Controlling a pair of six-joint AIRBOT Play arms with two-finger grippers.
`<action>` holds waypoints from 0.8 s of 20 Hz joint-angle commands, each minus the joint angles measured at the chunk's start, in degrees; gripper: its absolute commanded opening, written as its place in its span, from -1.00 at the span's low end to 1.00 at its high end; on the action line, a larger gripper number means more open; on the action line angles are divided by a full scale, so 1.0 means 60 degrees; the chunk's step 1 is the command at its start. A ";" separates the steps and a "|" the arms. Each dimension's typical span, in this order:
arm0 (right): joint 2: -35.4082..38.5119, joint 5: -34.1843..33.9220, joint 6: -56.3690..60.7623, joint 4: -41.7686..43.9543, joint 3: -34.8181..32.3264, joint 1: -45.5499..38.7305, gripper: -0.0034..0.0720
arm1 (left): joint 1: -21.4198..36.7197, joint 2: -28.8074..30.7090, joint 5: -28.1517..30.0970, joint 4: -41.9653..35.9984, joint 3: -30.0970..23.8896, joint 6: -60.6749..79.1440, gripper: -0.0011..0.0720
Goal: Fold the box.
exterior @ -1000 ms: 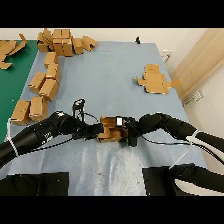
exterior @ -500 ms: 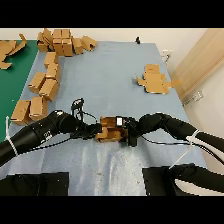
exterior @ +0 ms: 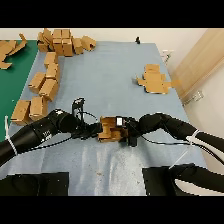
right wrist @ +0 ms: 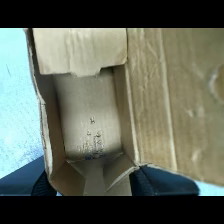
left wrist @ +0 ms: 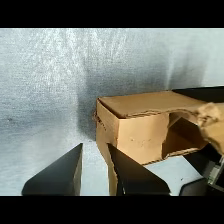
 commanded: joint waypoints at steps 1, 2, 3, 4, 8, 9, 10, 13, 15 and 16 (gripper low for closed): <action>-0.0007 0.0004 0.0000 0.0000 -0.0007 0.0011 0.57 | 0.0007 0.0109 -0.0029 -0.0073 0.0015 0.0029 -0.35; -0.0007 0.0004 0.0000 0.0000 -0.0007 0.0011 0.57 | 0.0007 0.0186 -0.0022 -0.0069 0.0011 0.0029 -0.35; -0.0007 0.0004 0.0000 0.0000 -0.0007 0.0011 0.57 | 0.0007 0.0273 -0.0025 -0.0066 0.0011 0.0029 -0.35; -0.0007 0.0004 0.0000 0.0000 -0.0007 0.0011 0.57 | 0.0007 0.0321 -0.0015 -0.0058 0.0011 0.0029 -0.35; -0.0007 0.0004 0.0000 0.0000 -0.0007 0.0011 0.57 | 0.0007 0.0335 0.0004 -0.0084 0.0011 0.0033 -0.35; -0.0007 0.0004 0.0000 0.0000 -0.0007 0.0011 0.56 | 0.0007 0.0335 0.0004 -0.0087 0.0011 0.0033 -0.35; -0.0007 0.0004 0.0000 0.0004 -0.0007 0.0011 0.57 | 0.0007 0.0335 0.0007 -0.0091 0.0011 0.0033 -0.35; -0.0007 0.0000 0.0000 0.0000 -0.0007 0.0011 0.57 | -0.0004 0.0335 0.0120 -0.0098 0.0011 0.0036 -0.35; -0.0007 0.0004 0.0000 0.0000 -0.0007 0.0011 0.57 | -0.0015 0.0331 0.0200 -0.0135 0.0011 0.0113 -0.35; -0.0007 0.0000 0.0000 0.0000 -0.0007 0.0011 0.57 | -0.0015 0.0331 0.0215 -0.0131 0.0007 0.0113 -0.34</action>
